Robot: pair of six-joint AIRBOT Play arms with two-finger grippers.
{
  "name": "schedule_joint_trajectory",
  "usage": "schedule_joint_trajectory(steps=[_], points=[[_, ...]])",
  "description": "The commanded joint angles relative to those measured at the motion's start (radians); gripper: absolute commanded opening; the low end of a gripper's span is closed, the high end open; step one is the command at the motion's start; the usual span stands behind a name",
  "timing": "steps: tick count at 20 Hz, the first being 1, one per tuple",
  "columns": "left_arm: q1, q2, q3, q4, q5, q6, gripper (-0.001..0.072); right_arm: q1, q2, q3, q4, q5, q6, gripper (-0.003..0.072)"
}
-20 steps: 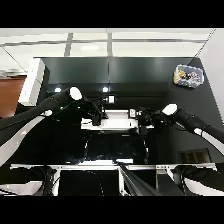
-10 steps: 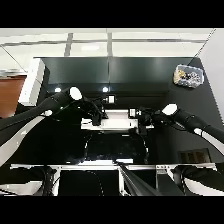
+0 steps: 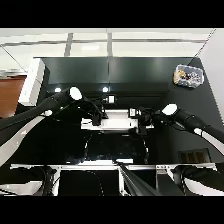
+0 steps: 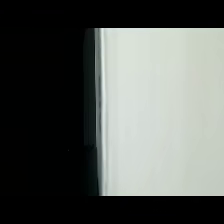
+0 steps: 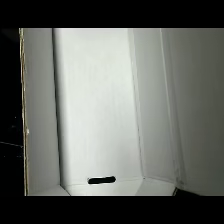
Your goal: Fold the box and place the chain.
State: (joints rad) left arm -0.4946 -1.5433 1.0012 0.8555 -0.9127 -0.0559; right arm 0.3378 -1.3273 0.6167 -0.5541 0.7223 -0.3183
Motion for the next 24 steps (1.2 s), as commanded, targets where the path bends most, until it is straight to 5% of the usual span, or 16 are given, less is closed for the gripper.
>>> schedule_joint_trajectory(steps=[1,5,7,10,13,15,16,22,23,24], points=[[0.0,0.0,0.0,0.0,0.0,0.0,0.0028,0.001,-0.001,0.0,-0.002,-0.002,0.0,0.0702],[0.0,0.0,0.0,0.0,0.0,0.0,0.0028,0.001,-0.001,0.0,-0.002,-0.001,0.0,0.0657],[0.0,0.0,0.0,0.0,0.0,0.0,0.0028,0.001,-0.001,0.0,-0.002,-0.001,0.0,0.0431],[0.0,0.0,0.0,0.0,-0.008,0.0,0.0034,0.001,-0.001,0.0,-0.002,-0.001,0.0,0.0432],[0.003,0.003,0.018,0.002,-0.008,-0.034,0.0361,0.001,-0.001,0.0,-0.001,-0.001,0.0,0.0432],[0.014,0.019,0.052,0.038,-0.024,-0.128,0.0643,0.001,-0.001,0.0,-0.001,-0.001,0.0,0.0432],[0.024,0.034,0.073,0.086,-0.04,-0.198,0.0673,0.001,-0.001,0.0,-0.001,-0.002,0.0,0.0431],[0.138,0.195,0.104,0.326,-0.244,-0.556,0.0668,0.001,-0.001,0.0,-0.001,-0.001,-0.001,0.0431],[0.163,0.216,0.104,0.319,-0.307,-0.646,0.0589,0.001,-0.001,0.0,-0.001,-0.001,-0.001,0.0431],[0.18,0.233,0.104,0.306,-0.392,-0.749,0.03,0.001,-0.001,0.0,-0.001,-0.001,-0.001,0.0431]])
